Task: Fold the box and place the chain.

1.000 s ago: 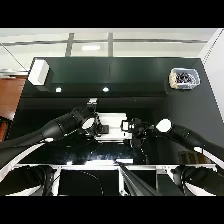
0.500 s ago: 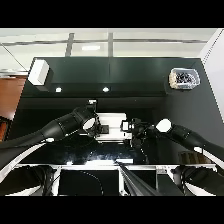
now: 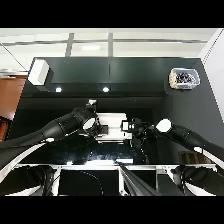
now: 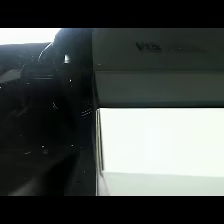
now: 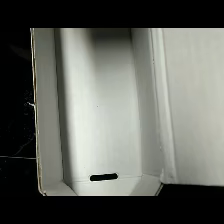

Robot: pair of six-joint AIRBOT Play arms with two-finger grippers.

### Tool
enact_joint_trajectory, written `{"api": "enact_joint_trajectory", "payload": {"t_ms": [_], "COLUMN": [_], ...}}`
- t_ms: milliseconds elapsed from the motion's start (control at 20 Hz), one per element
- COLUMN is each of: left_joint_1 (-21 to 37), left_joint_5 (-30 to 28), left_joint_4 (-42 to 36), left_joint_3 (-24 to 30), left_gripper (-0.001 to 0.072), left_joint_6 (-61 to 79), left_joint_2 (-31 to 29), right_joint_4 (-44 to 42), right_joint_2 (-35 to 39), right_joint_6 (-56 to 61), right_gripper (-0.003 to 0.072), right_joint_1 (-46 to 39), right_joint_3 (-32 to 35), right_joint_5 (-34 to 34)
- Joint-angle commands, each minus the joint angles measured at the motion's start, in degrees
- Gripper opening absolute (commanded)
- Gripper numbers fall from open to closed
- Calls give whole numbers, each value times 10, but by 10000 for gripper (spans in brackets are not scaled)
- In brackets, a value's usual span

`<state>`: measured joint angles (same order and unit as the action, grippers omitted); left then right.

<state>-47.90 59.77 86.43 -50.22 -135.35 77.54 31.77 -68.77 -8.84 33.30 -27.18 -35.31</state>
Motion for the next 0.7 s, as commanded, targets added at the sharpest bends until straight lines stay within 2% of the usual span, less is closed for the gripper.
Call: {"api": "enact_joint_trajectory", "payload": {"t_ms": [0,200,300,400,450,500,650], "left_joint_1": [0,0,0,0,0,0,0], "left_joint_5": [11,9,5,2,-2,-8,-11], "left_joint_4": [1,1,1,1,-1,-2,-4], "left_joint_3": [-1,-1,-1,-1,-1,-1,-1], "left_gripper": [522,515,473,184,82,29,29], "left_joint_6": [1,1,1,4,10,19,19], "left_joint_2": [0,0,0,0,0,0,0], "right_joint_4": [0,0,0,0,0,0,0], "right_joint_2": [0,0,0,0,0,0,0], "right_joint_6": [0,0,0,0,0,0,0], "right_gripper": [395,396,395,396,396,396,396], "right_joint_1": [0,0,0,0,0,0,0], "right_joint_3": [-1,-1,-1,-1,-1,-1,-1], "right_joint_5": [0,0,0,0,0,0,0]}}
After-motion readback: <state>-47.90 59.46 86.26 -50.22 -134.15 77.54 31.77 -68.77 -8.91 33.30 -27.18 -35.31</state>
